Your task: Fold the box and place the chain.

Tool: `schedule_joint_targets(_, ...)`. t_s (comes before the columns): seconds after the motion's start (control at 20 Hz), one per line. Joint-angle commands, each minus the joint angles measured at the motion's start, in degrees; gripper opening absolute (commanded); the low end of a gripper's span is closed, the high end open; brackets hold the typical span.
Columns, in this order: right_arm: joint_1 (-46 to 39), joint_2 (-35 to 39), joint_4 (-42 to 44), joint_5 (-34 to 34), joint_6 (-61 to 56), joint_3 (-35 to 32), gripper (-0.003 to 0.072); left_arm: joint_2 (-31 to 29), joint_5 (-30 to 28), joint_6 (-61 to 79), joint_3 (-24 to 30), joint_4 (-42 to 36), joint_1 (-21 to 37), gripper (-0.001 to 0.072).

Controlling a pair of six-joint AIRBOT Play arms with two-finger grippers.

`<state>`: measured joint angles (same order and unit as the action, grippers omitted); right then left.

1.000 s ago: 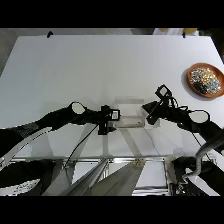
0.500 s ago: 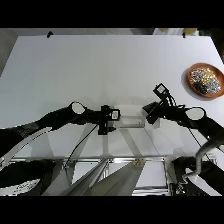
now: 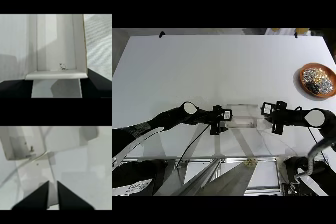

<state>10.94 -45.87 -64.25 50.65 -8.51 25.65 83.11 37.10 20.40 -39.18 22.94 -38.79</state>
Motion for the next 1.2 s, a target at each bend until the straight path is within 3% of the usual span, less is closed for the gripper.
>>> schedule_joint_targets(0.0, 0.0, -2.08, 2.95, 1.99, 11.47, 0.0, 0.0191, -0.02, -0.02, -0.02, 0.02, -0.02, 0.0, 0.0206)
schedule_joint_targets(0.2, 0.0, -8.17, 12.07, 1.77, 21.49, -0.02, 0.0154, -0.02, -0.02, -0.02, 0.04, -0.02, 0.0, 0.0206)
schedule_joint_targets(0.4, 0.02, -12.81, 17.81, 1.6, 22.62, -0.02, 0.0151, -0.02, 0.0, -0.02, 0.02, -0.02, 0.0, 0.0206)
schedule_joint_targets(0.5, 0.02, -14.19, 20.7, 1.66, 24.17, -0.02, 0.0099, -0.02, -0.02, -0.02, 0.02, -0.02, 0.0, 0.0206)
schedule_joint_targets(0.7, 0.02, -17.16, 26.38, 1.38, 24.26, -0.02, 0.0105, -0.02, 0.0, -0.02, 0.04, -0.02, 0.0, 0.0206)
schedule_joint_targets(0.75, 0.22, -17.68, 27.41, 1.22, 24.26, -0.02, 0.0127, -0.02, -0.02, -0.02, 0.02, -0.02, 0.0, 0.0206)
schedule_joint_targets(0.9, 1.27, -18.08, 27.47, 0.37, 24.2, -0.02, 0.0319, -0.04, -0.02, -0.02, 0.04, -0.02, 0.0, 0.0206)
schedule_joint_targets(1.15, 1.25, -15.96, 25.09, 0.11, 16.72, -0.02, 0.0345, -0.02, -0.02, -0.02, 0.02, -0.02, 0.0, 0.0206)
